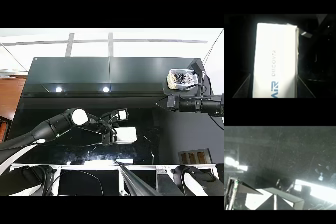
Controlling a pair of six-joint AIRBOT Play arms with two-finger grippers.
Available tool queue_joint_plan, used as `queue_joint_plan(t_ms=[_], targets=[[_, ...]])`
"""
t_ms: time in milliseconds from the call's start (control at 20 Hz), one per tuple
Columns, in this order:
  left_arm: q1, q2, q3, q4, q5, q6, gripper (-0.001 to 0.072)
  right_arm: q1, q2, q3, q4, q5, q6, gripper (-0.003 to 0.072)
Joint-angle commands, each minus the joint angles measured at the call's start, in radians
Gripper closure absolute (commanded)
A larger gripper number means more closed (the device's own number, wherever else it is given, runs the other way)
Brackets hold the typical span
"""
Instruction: Fold the box and place the chain.
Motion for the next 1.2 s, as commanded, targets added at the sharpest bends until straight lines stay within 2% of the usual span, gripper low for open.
queue_joint_plan(t_ms=[0, 700, 950, 1150], targets=[[-0.003, -0.002, 0.001, 0.0, 0.0, -0.002, -0.0003, 0.0, 0.0, 0.0, -0.001, 0.0, 0.0, 0.0646], [-0.018, -0.034, 0.001, 0.005, 0.003, -0.002, -0.0003, 0.0, 0.0, 0.0, 0.0, 0.0, 0.0, 0.0646], [-0.026, -0.037, 0.001, 0.028, 0.049, -0.002, -0.0003, 0.0, 0.0, 0.0, -0.001, 0.0, 0.0, 0.0646], [-0.08, -0.076, 0.0, 0.084, 0.097, -0.002, -0.0003, 0.0, 0.0, 0.0, 0.0, -0.018, 0.001, 0.0646]])
